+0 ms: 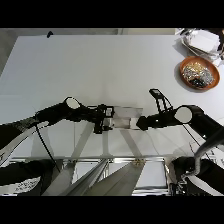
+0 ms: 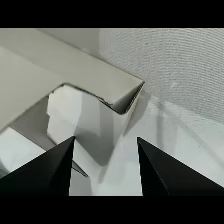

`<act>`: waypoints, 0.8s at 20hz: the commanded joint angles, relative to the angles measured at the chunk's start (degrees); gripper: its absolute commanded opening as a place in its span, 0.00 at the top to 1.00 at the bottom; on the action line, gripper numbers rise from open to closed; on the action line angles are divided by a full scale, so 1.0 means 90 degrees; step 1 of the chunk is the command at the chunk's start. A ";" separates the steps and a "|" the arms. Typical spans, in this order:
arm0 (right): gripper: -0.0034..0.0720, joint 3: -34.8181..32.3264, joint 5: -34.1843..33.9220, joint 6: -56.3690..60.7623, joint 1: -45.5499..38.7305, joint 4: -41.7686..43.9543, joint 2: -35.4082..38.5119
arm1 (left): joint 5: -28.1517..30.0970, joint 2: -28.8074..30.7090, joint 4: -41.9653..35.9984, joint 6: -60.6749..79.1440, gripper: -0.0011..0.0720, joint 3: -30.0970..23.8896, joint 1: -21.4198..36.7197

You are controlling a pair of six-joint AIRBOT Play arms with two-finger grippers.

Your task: Fold the box and place the chain.

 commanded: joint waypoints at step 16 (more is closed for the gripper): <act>0.43 0.0957 0.0240 0.3002 0.1392 -0.2004 -0.0986 | -0.0002 0.0000 0.0005 0.0000 0.56 0.0007 0.0002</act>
